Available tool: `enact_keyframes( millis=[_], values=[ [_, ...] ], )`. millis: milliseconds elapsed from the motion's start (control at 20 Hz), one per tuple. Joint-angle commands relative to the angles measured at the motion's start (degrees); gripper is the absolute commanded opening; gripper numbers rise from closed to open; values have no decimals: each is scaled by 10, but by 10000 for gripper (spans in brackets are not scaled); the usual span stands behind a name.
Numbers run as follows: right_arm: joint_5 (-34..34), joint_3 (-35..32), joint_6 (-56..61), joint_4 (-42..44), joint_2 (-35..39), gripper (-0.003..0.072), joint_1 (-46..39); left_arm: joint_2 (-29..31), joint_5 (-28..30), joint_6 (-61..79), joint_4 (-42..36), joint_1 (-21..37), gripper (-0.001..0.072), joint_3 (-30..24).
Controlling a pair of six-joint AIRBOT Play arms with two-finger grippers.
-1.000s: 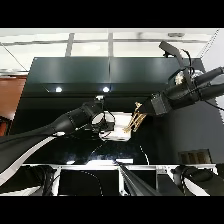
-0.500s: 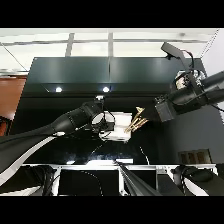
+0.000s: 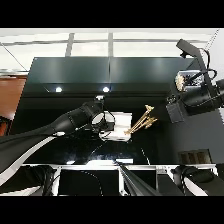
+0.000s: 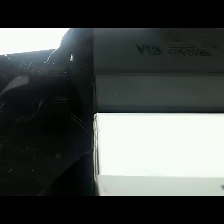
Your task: Fold the box and place the chain.
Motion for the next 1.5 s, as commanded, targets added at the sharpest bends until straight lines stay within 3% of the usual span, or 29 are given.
enact_keyframes(
  millis=[0,250,700,1300,1400,1450],
  values=[
    [-29,0,0,-1,1,7,9,0,0,0,0,0,27,0],
    [-97,-18,7,1,-5,7,47,0,0,0,0,0,27,0],
    [-256,-135,21,21,-64,8,108,0,0,0,0,0,27,0],
    [-264,-190,28,-27,-112,9,141,0,0,0,0,0,27,0],
    [-290,-194,28,-27,-112,40,154,0,0,0,0,0,27,0],
    [-297,-194,28,-27,-112,283,154,0,0,0,0,0,27,0]
  ],
)
